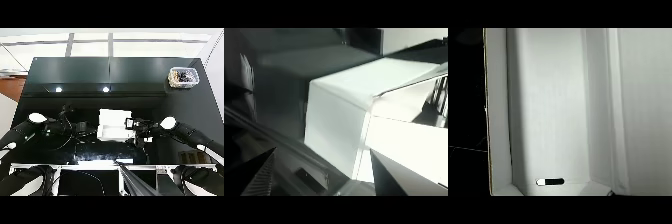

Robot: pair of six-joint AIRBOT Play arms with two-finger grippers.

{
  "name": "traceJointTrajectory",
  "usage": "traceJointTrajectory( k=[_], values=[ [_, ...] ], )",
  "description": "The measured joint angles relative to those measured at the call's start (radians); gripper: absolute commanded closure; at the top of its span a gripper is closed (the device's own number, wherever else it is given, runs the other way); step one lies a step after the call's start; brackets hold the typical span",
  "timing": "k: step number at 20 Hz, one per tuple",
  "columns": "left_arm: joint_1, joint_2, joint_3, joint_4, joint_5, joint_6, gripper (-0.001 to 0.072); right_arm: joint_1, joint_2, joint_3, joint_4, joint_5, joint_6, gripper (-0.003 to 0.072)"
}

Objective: Fold the box and place the chain.

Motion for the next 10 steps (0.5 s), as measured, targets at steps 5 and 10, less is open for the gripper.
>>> traceJointTrajectory(
  k=[5,10],
  values=[
    [-0.063,0.032,0.006,0.003,0.06,-0.046,0.0001,0.0,0.0,0.0,0.0,0.0,0.0,0.0279],
    [-0.096,0.041,0.036,0.011,0.074,-0.079,0.0001,0.0,0.0,0.0,0.0,0.0,0.0,0.0279]
  ],
)
